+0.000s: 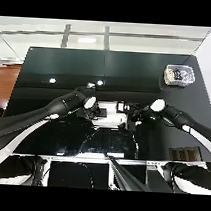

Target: Fold the box and place the chain.

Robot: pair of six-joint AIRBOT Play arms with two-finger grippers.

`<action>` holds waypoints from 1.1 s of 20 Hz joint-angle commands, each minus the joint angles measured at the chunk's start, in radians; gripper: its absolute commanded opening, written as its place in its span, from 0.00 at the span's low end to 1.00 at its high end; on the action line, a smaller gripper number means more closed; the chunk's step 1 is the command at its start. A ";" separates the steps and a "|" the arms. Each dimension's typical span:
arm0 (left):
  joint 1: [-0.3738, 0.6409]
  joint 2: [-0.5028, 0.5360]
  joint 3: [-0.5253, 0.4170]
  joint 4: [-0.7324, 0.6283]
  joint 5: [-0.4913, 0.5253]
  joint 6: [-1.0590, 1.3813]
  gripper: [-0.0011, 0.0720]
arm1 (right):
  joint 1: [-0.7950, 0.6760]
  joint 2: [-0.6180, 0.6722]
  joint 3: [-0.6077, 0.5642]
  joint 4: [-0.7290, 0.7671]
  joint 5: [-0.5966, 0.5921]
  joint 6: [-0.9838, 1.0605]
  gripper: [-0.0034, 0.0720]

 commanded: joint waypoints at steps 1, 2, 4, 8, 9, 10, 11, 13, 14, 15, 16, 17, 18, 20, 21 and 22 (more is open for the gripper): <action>0.000 0.001 0.001 0.006 -0.008 0.002 0.05 | 0.000 0.070 0.000 -0.081 0.031 0.042 0.99; 0.000 0.001 0.001 0.006 -0.008 0.010 0.05 | 0.000 0.090 0.000 -0.116 0.032 0.042 0.99; 0.000 0.001 0.001 0.007 -0.008 0.017 0.05 | 0.000 0.104 0.000 -0.153 0.032 0.042 0.98; -0.001 0.001 0.006 0.039 -0.029 0.020 0.05 | 0.000 0.104 0.000 -0.153 0.051 0.039 0.98; -0.001 0.001 0.011 0.054 -0.038 0.020 0.05 | 0.000 0.104 0.000 -0.153 0.060 0.039 0.98; 0.000 0.001 0.014 0.057 -0.038 0.020 0.05 | 0.001 0.104 0.000 -0.152 0.063 0.039 0.98; 0.000 0.001 0.016 0.055 -0.037 0.019 0.05 | 0.001 0.103 0.000 -0.152 0.064 0.039 0.83; -0.001 0.001 0.016 0.053 -0.031 0.019 0.05 | 0.001 0.103 0.000 -0.151 0.064 0.039 0.66; -0.001 0.001 0.016 0.052 -0.031 0.019 0.05 | 0.001 0.103 0.000 -0.140 0.064 0.039 0.52; -0.001 0.001 0.016 0.051 -0.031 0.020 0.05 | 0.001 0.103 0.000 -0.139 0.064 0.039 0.31; -0.001 0.001 0.016 0.051 -0.029 0.020 0.05 | 0.001 0.099 0.000 -0.124 0.060 0.039 0.28; -0.001 0.001 0.016 0.050 -0.025 0.020 0.05 | 0.001 0.094 0.000 -0.097 0.057 0.039 0.28; -0.001 0.001 0.016 0.050 -0.026 0.020 0.05 | 0.001 0.086 0.000 -0.065 0.053 0.038 0.28; -0.001 0.001 0.016 0.050 -0.025 0.020 0.05 | 0.001 0.072 0.000 0.005 0.040 0.038 0.28; -0.001 0.001 0.016 0.050 -0.025 0.020 0.05 | 0.001 0.062 0.000 0.055 0.038 0.038 0.28; -0.001 0.001 0.016 0.050 -0.025 0.020 0.05 | 0.001 0.053 0.000 0.087 0.038 0.036 0.28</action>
